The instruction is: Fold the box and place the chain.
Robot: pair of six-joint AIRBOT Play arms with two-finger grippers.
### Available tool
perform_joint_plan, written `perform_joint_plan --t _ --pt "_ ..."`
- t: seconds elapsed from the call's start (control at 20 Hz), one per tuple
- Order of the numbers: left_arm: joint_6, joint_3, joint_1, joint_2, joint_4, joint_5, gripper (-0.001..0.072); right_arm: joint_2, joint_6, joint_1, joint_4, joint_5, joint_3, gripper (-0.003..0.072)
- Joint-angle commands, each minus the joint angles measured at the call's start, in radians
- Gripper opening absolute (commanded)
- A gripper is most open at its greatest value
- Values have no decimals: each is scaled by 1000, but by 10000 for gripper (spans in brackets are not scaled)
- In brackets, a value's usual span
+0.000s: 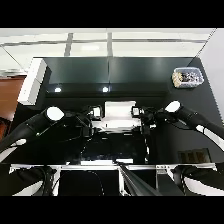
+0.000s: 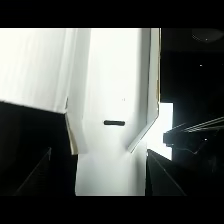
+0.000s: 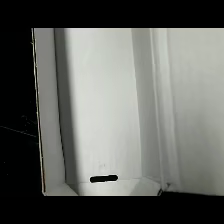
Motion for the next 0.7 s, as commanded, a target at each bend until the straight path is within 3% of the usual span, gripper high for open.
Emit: perform_joint_plan --t 0.0,0.1,0.3,0.65 --pt "10 26 -39 -54 12 -13 608 0 0 0 0 0 0 203" --pt "-4 26 -40 -56 12 -5 186 0 0 0 0 0 0 204" --pt "-15 26 -39 -57 -22 22 178 0 0 0 0 0 0 203" --pt "-3 26 -40 -122 -245 23 178 0 0 0 0 0 0 204"
